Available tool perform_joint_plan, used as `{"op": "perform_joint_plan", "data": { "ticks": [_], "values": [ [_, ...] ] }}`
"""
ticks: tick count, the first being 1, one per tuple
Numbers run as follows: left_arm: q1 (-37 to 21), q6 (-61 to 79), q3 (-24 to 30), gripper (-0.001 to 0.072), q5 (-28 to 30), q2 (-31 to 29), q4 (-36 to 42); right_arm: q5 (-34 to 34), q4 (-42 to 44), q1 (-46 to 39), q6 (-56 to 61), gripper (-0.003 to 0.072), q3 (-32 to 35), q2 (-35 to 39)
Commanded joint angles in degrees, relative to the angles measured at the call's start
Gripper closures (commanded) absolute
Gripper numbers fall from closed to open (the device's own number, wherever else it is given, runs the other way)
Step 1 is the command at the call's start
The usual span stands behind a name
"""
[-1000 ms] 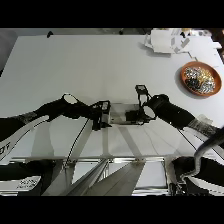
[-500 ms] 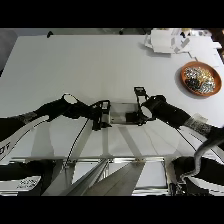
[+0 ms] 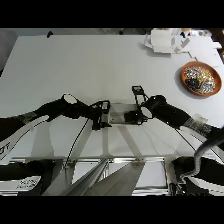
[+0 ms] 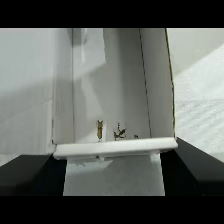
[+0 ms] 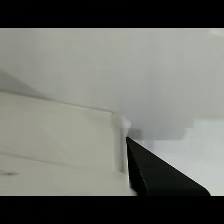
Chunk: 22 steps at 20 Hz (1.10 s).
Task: Fold the box and place the chain.
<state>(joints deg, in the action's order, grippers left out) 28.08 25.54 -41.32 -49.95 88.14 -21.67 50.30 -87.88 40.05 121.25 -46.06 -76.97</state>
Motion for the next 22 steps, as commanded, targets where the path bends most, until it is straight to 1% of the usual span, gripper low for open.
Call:
{"op": "perform_joint_plan", "data": {
  "ticks": [1, 4, 5, 7, 8, 10, 12, 14, 15, 17, 19, 20, 22],
  "values": [
    [0.0, -0.02, 0.0, 0.0574, -0.02, -0.02, 0.04, 1.07, -0.44, -0.02, -0.11, 0.037, -0.02, 0.66],
    [0.0, -0.04, 0.0, 0.0574, -0.02, -0.02, 0.04, 1.33, -0.44, -0.02, -1.46, 0.037, -0.02, 1.29],
    [0.0, -0.04, 0.0, 0.0574, -0.04, -0.02, 0.04, 1.49, -0.66, -0.09, -1.6, 0.0382, -0.02, 1.55],
    [-0.02, -0.02, 0.0, 0.0574, 0.0, -0.02, 0.04, 1.57, -0.92, -0.07, -1.57, 0.053, 0.0, 1.73],
    [0.0, -0.02, 0.0, 0.0574, -0.02, -0.02, 0.04, 1.57, -0.92, -0.07, -1.55, 0.0538, 0.0, 1.7],
    [-0.02, -0.04, 0.0, 0.0574, 0.0, -0.02, 0.04, 1.7, -0.87, -0.07, -1.55, 0.065, 0.0, 1.7],
    [0.0, -0.04, 0.0, 0.0574, -0.02, -0.02, 0.04, 2.16, -0.81, -0.07, -1.53, 0.0668, 0.0, 1.7],
    [-0.02, -0.02, 0.0, 0.0574, 0.0, -0.02, 0.04, 2.69, -0.59, -0.07, -1.51, 0.0668, 0.0, 1.49],
    [0.0, -0.02, 0.0, 0.0574, -0.02, -0.02, 0.04, 2.67, -0.52, -0.07, -1.53, 0.0645, 0.0, 1.46],
    [-0.02, -0.02, 0.0, 0.0574, -0.02, -0.02, 0.04, 2.73, -0.35, -0.07, -1.53, 0.0326, 0.0, 1.62],
    [0.0, -0.02, 0.0, 0.0574, -0.02, -0.02, 0.04, 3.19, -0.68, -0.07, -3.17, 0.0324, 0.0, 3.19],
    [-0.02, -0.02, 0.0, 0.0574, -0.02, -0.02, 0.04, 3.45, -0.83, -0.07, -6.49, 0.0324, 0.0, 4.87],
    [0.0, -0.02, 0.0, 0.0574, -0.02, -0.02, 0.04, 6.54, -1.79, -0.07, -12.17, 0.0324, -0.02, 9.4]
  ]
}}
